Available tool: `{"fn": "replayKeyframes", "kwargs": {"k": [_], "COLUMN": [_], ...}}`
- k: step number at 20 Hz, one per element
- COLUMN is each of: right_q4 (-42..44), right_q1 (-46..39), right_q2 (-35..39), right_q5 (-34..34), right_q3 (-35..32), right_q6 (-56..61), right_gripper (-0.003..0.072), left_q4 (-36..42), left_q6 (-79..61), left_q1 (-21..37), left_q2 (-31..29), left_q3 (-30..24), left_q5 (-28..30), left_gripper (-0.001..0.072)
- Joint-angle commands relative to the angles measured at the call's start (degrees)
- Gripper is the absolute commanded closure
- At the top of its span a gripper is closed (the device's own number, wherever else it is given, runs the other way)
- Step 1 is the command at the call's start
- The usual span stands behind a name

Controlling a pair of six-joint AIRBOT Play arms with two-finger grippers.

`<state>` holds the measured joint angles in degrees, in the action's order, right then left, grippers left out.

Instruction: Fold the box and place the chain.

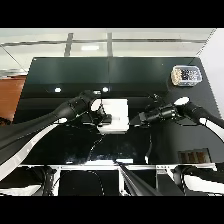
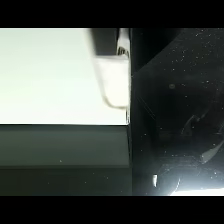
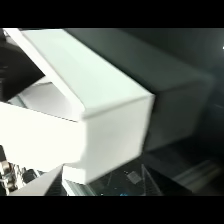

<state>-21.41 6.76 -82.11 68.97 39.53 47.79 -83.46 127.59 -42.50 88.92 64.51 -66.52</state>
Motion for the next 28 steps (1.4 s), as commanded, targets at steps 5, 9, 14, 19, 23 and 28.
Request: {"fn": "replayKeyframes", "kwargs": {"k": [5,9,14,19,23,28], "right_q4": [-4.20,-20.00,-37.05,-51.41,-57.35,-61.94], "right_q1": [6.91,13.57,21.64,28.65,31.21,33.51], "right_q2": [0.04,0.04,0.04,-0.13,-0.26,-1.90], "right_q5": [-3.41,-5.22,-10.23,-13.77,-12.35,-8.63], "right_q3": [6.58,12.83,17.20,19.23,19.56,21.99], "right_q6": [9.11,30.40,48.37,64.67,72.41,75.91], "right_gripper": [0.0190,0.0190,0.0197,0.0197,0.0198,0.0198], "left_q4": [-0.02,0.00,0.00,-0.02,-0.02,-0.02], "left_q6": [0.00,0.00,0.00,0.00,0.00,0.00], "left_q1": [0.00,0.00,0.00,0.00,0.00,0.00], "left_q2": [0.02,0.02,0.02,0.02,0.02,0.02], "left_q3": [-0.02,-0.02,-0.02,-0.02,-0.02,-0.02], "left_q5": [0.00,0.02,0.02,0.00,0.00,0.00], "left_gripper": [0.0682,0.0682,0.0682,0.0682,0.0682,0.0682]}}
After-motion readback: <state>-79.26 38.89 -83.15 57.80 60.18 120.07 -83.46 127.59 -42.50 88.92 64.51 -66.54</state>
